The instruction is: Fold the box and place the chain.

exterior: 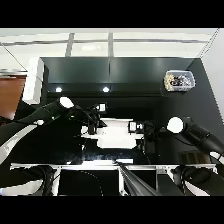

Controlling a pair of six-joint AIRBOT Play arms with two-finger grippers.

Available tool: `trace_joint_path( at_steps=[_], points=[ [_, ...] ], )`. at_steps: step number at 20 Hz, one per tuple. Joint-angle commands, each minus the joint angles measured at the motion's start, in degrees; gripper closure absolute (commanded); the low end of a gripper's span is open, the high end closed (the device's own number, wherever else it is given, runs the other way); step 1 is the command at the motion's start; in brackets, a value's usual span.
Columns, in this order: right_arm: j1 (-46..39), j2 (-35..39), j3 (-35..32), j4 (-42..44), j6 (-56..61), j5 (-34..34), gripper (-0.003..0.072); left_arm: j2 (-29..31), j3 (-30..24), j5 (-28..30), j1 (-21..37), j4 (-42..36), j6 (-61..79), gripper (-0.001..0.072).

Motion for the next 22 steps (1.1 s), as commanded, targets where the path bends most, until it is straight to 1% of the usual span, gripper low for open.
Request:
trace_joint_path(
  at_steps=[1,5,7,12,15,19,22],
  points=[
    [4.3,-0.2,-1.8,3.0,-2.0,-5.4,0.0004,0.0,0.0,0.0,0.0,0.4,0.1,0.0686],
    [6.5,-0.2,-1.9,7.6,-1.9,-15.0,0.0004,0.0,0.0,0.0,0.0,0.4,0.1,0.0686],
    [6.5,0.0,-1.7,9.6,-1.6,-16.7,0.0005,0.0,0.0,-0.1,0.0,0.4,0.1,0.0686],
    [6.0,2.3,0.6,5.5,-0.9,-15.9,0.0004,0.0,0.0,-0.5,0.0,0.4,0.1,0.0686],
    [3.2,2.3,2.4,5.5,-0.5,-15.6,0.0004,0.0,0.0,-0.5,0.0,0.4,0.1,0.0686],
    [-2.5,2.4,3.0,5.8,-0.5,-12.1,0.0004,0.0,0.0,-0.9,-0.1,0.4,0.1,0.0686],
    [-3.8,2.3,2.8,6.3,-0.6,-9.7,0.0004,0.0,0.0,-0.9,-0.1,0.3,0.1,0.0686]
  ],
)
